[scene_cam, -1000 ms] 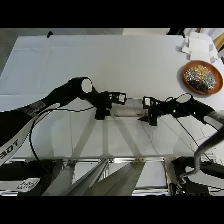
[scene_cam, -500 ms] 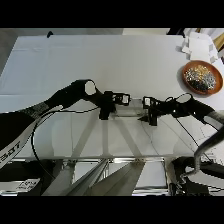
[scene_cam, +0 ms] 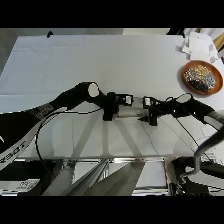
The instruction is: Fold the box and place the chain.
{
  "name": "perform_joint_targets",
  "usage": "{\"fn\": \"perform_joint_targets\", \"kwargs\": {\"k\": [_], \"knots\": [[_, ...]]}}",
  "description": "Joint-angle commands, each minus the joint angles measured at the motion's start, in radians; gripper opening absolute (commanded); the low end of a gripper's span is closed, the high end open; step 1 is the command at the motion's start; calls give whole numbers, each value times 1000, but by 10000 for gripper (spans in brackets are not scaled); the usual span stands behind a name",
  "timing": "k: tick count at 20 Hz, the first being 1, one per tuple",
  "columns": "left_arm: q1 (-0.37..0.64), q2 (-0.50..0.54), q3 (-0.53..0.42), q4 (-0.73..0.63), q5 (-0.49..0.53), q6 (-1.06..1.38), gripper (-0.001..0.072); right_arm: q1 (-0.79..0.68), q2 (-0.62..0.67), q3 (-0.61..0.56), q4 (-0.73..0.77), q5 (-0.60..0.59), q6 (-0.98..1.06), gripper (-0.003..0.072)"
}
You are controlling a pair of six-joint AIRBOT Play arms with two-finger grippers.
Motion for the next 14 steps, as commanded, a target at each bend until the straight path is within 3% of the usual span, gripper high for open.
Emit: {"fn": "perform_joint_targets", "kwargs": {"k": [1,3,7,9,11,12,14], "knots": [[-6,-6,-1,-9,-7,2,279,1,0,0,0,0,0,400],[-6,-6,-1,-10,-7,-2,430,1,0,0,0,0,0,400],[-6,-4,-1,-6,-21,-25,444,1,0,0,0,0,0,400],[-6,2,-1,14,-27,-95,279,1,0,0,0,0,0,400],[-2,24,-1,68,-49,-170,41,1,0,0,0,0,0,400],[3,39,-1,94,-64,-194,5,1,0,0,0,0,0,400],[15,78,-1,137,-93,-267,5,1,0,0,0,0,0,400]]}}
